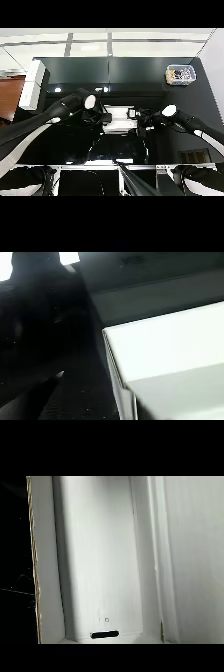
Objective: Fold the box and place the chain.
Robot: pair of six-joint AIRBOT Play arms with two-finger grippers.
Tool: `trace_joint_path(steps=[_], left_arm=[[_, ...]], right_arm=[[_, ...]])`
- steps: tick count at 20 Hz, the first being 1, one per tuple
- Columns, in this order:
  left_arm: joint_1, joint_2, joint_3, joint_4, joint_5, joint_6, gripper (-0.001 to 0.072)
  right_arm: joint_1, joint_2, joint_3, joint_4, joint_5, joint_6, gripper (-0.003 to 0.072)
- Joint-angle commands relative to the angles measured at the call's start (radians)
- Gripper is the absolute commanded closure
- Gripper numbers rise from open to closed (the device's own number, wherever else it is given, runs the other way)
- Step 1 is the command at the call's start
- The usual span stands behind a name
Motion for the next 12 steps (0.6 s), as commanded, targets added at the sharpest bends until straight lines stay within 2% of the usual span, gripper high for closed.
trace_joint_path(steps=[1,5,12], left_arm=[[-0.072,-0.037,0.059,0.172,-0.068,-0.188,0.0227],[-0.1,-0.043,0.059,0.204,-0.068,-0.298,0.0227],[-0.104,-0.079,0.061,0.139,-0.06,-0.31,0.0229]], right_arm=[[0.0,0.0,0.0,0.0,0.0,0.0,0.0374],[0.0,0.0,0.0,0.0,0.0,0.0,0.0374],[0.0,0.0,0.0,0.0,0.0,0.0,0.0374]])
